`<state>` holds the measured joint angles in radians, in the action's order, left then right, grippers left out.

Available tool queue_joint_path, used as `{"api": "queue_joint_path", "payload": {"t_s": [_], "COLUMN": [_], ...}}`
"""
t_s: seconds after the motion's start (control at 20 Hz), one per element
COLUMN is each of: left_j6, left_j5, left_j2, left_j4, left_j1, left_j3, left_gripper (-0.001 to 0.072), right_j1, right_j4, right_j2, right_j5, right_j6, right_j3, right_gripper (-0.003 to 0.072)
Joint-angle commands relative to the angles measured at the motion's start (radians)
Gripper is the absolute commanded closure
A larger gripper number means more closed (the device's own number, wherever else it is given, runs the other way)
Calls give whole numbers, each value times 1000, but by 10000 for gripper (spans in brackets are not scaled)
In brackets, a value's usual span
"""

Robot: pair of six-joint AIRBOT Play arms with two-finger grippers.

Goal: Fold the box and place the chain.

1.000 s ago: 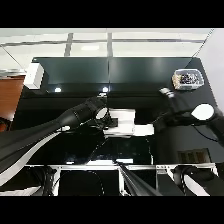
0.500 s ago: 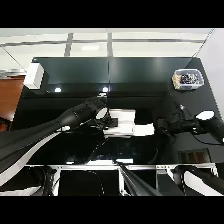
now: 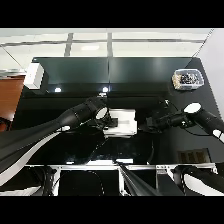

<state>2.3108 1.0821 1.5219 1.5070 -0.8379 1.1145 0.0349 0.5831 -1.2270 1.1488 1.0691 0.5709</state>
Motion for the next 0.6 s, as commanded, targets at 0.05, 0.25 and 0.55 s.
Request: {"api": "queue_joint_path", "payload": {"t_s": [0.05,0.25,0.55], "left_j6": [0,0,0], "left_j5": [0,0,-1], "left_j2": [-1,-1,-1], "left_j4": [0,0,0], "left_j1": [1,1,1], "left_j3": [0,0,0], "left_gripper": [681,681,681], "right_j1": [19,77,195], "right_j4": [-12,-11,82], "right_j2": [-3,-3,-3], "right_j5": [72,55,-2], "right_j6": [-4,2,161], "right_j3": [69,70,132], "right_gripper": [46,62,259]}}
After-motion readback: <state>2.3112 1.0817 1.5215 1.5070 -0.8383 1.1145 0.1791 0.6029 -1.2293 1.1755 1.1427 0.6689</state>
